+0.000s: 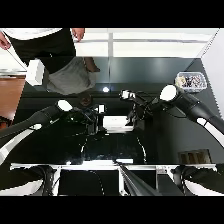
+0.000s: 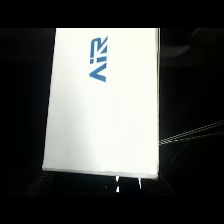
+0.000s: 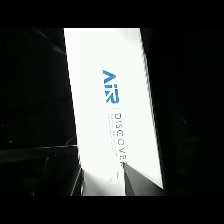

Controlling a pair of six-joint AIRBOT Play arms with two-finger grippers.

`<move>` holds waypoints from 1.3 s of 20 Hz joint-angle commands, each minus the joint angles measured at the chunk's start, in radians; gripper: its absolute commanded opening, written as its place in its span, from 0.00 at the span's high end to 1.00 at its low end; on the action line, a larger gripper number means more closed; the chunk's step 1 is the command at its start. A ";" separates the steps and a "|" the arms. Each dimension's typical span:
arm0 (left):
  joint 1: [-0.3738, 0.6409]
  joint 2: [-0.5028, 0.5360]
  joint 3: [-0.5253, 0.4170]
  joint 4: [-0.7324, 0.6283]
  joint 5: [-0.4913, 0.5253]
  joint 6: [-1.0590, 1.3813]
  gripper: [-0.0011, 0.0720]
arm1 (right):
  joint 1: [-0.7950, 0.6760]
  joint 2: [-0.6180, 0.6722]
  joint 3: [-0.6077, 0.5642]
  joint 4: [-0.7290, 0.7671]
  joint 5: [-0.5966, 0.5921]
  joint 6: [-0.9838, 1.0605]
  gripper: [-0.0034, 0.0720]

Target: Fold the box and place the chain.

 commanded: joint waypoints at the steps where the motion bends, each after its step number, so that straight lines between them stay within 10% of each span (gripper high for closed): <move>1: 0.000 0.000 0.001 0.000 0.001 0.000 0.35 | 0.001 0.000 -0.014 -0.006 0.000 0.001 0.53; 10: 0.000 0.000 0.001 0.000 -0.001 0.000 0.35 | -0.058 0.102 0.007 -0.006 0.044 0.225 0.43; 14: 0.000 0.000 0.001 0.000 -0.002 0.000 0.35 | -0.209 0.126 -0.065 0.136 0.248 0.511 0.95; 16: 0.000 0.000 0.001 0.000 -0.002 0.000 0.35 | -0.245 0.126 -0.166 0.382 0.317 0.449 0.95; 26: 0.000 0.000 0.001 0.000 -0.001 0.000 0.35 | -0.095 0.058 -0.258 0.514 -0.193 0.609 0.94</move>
